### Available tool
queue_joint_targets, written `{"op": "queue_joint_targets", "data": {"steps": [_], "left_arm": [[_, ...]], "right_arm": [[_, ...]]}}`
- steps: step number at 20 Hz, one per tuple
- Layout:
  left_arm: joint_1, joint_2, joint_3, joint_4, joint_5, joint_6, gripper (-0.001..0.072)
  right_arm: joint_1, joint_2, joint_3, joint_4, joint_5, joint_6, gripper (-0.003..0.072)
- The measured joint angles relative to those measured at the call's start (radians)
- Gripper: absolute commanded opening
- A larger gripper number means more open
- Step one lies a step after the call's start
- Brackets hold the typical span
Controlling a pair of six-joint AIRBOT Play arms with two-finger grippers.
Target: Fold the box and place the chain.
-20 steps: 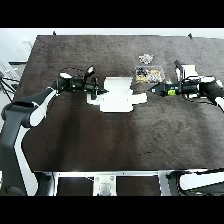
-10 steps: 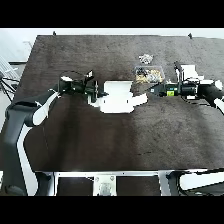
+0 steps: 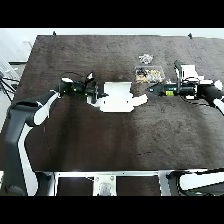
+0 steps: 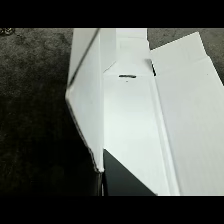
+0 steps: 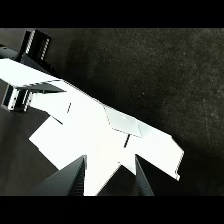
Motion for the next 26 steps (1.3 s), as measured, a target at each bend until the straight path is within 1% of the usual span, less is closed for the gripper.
{"op": "queue_joint_targets", "data": {"steps": [4, 6, 8, 9, 10, 12, 15, 18, 22, 24, 26], "left_arm": [[0.000, -0.004, 0.000, -0.003, 0.000, 0.002, 0.0021], [0.000, -0.005, 0.000, -0.003, 0.000, 0.002, 0.0022], [0.000, -0.005, 0.000, -0.004, 0.002, 0.002, 0.0021], [0.000, -0.005, 0.000, -0.005, 0.004, 0.002, 0.0022], [0.000, -0.005, 0.000, -0.005, 0.004, 0.002, 0.0021], [0.000, -0.005, 0.000, -0.005, 0.005, 0.002, 0.0021], [0.000, -0.005, 0.000, -0.006, 0.008, 0.002, 0.0021], [0.000, -0.005, 0.000, -0.006, 0.009, 0.002, 0.0021], [0.000, -0.005, 0.000, -0.006, 0.012, 0.002, 0.0021], [0.000, -0.005, 0.000, -0.006, 0.013, 0.002, 0.0021], [0.000, -0.005, 0.000, -0.006, 0.014, 0.001, 0.0021]], "right_arm": [[0.000, 0.028, -0.027, 0.010, 0.000, -0.057, 0.0374], [0.000, 0.084, -0.069, 0.022, 0.000, -0.095, 0.0374], [0.007, 0.166, -0.131, 0.029, -0.008, -0.142, 0.0380], [0.015, 0.204, -0.163, 0.031, -0.017, -0.175, 0.0445], [0.027, 0.238, -0.196, 0.032, -0.026, -0.225, 0.0577], [0.060, 0.278, -0.255, 0.031, -0.038, -0.346, 0.0578], [0.140, 0.301, -0.327, 0.018, -0.076, -0.592, 0.0578], [0.232, 0.307, -0.359, -0.029, -0.175, -0.800, 0.0578], [0.332, 0.303, -0.373, -0.066, -0.343, -0.978, 0.0578], [0.361, 0.286, -0.376, -0.075, -0.399, -1.032, 0.0578], [0.376, 0.262, -0.377, -0.081, -0.429, -1.064, 0.0578]]}}
